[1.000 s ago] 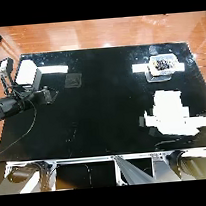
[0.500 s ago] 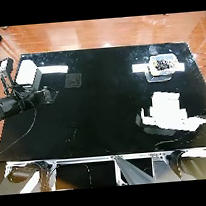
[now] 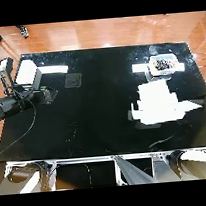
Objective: Fold the box and place the chain.
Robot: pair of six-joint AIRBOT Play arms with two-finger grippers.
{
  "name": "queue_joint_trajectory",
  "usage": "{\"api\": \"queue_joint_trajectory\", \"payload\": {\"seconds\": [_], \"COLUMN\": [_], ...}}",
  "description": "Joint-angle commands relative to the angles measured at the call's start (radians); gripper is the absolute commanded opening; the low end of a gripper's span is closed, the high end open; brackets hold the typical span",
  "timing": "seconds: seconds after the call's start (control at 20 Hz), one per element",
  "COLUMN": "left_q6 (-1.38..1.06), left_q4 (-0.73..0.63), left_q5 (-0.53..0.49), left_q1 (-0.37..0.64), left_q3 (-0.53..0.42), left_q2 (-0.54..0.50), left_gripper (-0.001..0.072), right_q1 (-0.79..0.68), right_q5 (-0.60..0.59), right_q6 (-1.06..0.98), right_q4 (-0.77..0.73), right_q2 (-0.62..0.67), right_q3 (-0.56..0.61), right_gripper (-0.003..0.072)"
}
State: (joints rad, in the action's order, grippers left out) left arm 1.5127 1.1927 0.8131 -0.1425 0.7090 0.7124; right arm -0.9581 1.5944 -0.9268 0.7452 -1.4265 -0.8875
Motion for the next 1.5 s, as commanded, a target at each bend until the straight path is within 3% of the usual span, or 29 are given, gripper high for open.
{"api": "queue_joint_trajectory", "payload": {"seconds": [0.0, 0.55, 0.85, 0.95, 1.05, 1.3, 1.45], "left_q6": [-0.003, -0.003, -0.002, -0.047, -0.159, -0.449, -0.545], "left_q4": [0.0, -0.001, -0.035, -0.142, -0.281, -0.673, -0.723], "left_q5": [0.0, 0.001, 0.032, 0.049, 0.136, 0.193, 0.191], "left_q1": [-0.001, -0.027, -0.058, -0.022, 0.008, 0.02, 0.012], "left_q3": [0.001, -0.012, -0.027, -0.027, -0.029, -0.129, -0.165], "left_q2": [0.001, 0.009, 0.127, 0.183, 0.238, 0.307, 0.387], "left_gripper": [0.0621, 0.0621, 0.0622, 0.0622, 0.0623, 0.0626, 0.0626], "right_q1": [0.177, 0.849, 1.151, 1.168, 1.166, 1.166, 1.166], "right_q5": [-0.058, -0.488, -0.757, -0.787, -0.821, -0.875, -0.876], "right_q6": [-0.051, -0.222, -0.182, -0.142, -0.14, -0.043, -0.042], "right_q4": [-0.06, -0.09, -0.073, -0.043, -0.027, -0.144, -0.161], "right_q2": [0.066, 0.298, 0.433, 0.507, 0.586, 0.694, 0.694], "right_q3": [0.033, 0.157, 0.285, 0.335, 0.406, 0.549, 0.558], "right_gripper": [0.0021, 0.0021, 0.0021, 0.0021, 0.0021, 0.0022, 0.0022]}}
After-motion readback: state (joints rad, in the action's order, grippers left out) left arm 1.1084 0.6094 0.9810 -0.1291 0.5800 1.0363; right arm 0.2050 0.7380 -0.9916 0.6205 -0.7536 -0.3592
